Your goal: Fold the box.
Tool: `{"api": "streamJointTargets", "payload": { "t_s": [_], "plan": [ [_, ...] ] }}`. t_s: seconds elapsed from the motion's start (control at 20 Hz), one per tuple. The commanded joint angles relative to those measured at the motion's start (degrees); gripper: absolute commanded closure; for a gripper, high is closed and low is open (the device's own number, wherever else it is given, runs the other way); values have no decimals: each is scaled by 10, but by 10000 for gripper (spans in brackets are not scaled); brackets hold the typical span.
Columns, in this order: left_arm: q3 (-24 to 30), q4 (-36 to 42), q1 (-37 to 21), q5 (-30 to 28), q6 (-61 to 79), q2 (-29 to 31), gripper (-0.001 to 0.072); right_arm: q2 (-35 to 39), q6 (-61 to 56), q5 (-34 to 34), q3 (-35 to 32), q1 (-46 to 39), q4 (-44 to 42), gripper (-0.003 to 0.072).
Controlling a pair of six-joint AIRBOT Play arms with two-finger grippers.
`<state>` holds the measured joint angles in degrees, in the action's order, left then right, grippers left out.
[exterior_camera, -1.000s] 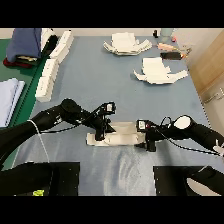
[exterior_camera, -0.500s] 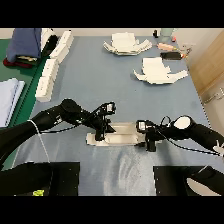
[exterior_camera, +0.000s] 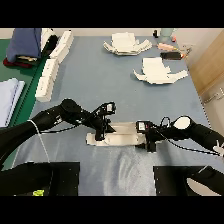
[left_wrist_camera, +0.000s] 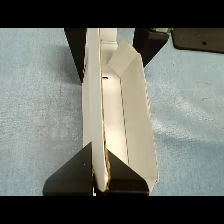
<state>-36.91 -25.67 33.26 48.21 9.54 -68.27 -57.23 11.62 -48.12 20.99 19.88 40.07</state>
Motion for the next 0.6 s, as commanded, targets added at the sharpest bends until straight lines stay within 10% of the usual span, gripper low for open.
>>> {"api": "streamJointTargets", "payload": {
  "t_s": [0.0, 0.55],
  "plan": [
    [0, 0, 0, 0, 0, 0, 695, 0, -7, 2, 0, 0, 1, 3],
    [0, 0, 0, 0, 0, 0, 694, 0, -6, 6, 0, 0, 0, 107]
  ]
}}
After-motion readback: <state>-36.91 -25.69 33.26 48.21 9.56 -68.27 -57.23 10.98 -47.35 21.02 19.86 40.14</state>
